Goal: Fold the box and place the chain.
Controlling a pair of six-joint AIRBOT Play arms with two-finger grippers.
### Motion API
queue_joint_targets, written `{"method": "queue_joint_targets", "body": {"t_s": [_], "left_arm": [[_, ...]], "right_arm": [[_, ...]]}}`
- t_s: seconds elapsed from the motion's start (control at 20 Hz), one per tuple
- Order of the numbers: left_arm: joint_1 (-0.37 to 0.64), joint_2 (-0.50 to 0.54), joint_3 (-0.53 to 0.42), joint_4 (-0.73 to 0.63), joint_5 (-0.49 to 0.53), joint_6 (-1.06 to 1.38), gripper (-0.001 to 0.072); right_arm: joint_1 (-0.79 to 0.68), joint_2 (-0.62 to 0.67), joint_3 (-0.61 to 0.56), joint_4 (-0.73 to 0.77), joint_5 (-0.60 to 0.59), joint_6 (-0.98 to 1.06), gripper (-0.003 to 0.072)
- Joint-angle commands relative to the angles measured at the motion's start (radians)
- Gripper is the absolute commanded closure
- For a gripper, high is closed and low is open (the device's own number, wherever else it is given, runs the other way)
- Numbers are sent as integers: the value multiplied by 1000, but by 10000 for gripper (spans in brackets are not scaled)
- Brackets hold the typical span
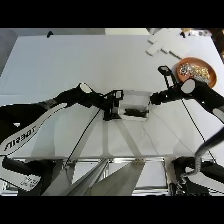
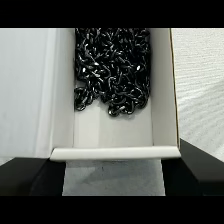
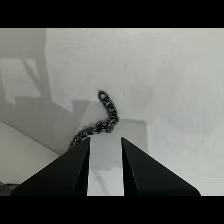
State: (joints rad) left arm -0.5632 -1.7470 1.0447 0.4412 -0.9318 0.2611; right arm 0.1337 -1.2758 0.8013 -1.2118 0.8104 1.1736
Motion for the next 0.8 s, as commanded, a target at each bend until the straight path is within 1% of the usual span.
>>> {"method": "queue_joint_targets", "body": {"t_s": [0.0, 0.25, 0.5, 0.55, 0.6, 0.65, 0.7, 0.75], "left_arm": [[1, 1, 0, 0, 0, 0, 577], [1, 1, 0, 0, 0, 0, 577], [1, 1, 0, 0, 0, 0, 577], [1, 1, 0, 0, 0, 0, 577], [1, 1, 0, 0, 0, 0, 577], [1, 1, 0, 0, 0, 0, 577], [1, 1, 0, 0, 0, 0, 577], [1, 1, 0, 0, 0, 0, 577]], "right_arm": [[35, -24, 8, -74, -20, 10, 471], [36, -62, 8, -78, -31, 10, 471], [71, -107, 8, -78, -53, 10, 472], [71, -108, 8, -79, -53, 10, 505], [70, -108, 8, -89, -51, 10, 558], [70, -107, 8, -99, -49, 13, 583], [70, -107, 8, -107, -49, 28, 583], [70, -107, 8, -115, -45, 37, 601]]}}
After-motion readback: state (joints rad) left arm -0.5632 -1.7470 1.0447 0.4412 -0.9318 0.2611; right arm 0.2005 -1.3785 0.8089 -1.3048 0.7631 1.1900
